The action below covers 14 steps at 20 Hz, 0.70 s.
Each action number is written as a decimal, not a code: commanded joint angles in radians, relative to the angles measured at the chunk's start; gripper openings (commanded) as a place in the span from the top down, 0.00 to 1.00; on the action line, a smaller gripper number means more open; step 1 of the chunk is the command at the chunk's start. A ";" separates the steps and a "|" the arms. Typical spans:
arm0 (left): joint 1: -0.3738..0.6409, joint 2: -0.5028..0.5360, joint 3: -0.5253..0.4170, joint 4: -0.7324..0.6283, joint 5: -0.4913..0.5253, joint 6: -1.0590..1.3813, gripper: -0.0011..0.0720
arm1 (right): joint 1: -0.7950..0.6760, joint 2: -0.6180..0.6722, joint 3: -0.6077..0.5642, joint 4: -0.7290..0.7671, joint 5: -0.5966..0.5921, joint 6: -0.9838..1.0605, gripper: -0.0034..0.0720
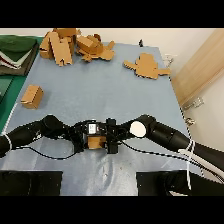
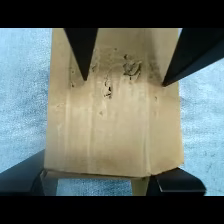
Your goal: Fold the box.
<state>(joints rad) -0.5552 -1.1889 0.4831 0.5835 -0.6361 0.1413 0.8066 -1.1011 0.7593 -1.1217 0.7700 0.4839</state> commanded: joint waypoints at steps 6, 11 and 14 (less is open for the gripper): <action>0.000 0.000 0.000 0.000 -0.002 0.000 0.41 | 0.109 -0.010 0.010 -0.395 -0.046 0.216 0.57; 0.000 0.000 0.000 0.000 -0.002 0.000 0.41 | 0.164 0.012 0.031 -0.439 -0.038 0.316 0.59; 0.000 0.000 0.000 0.000 -0.003 0.000 0.41 | 0.164 0.032 0.040 -0.442 -0.007 0.321 0.76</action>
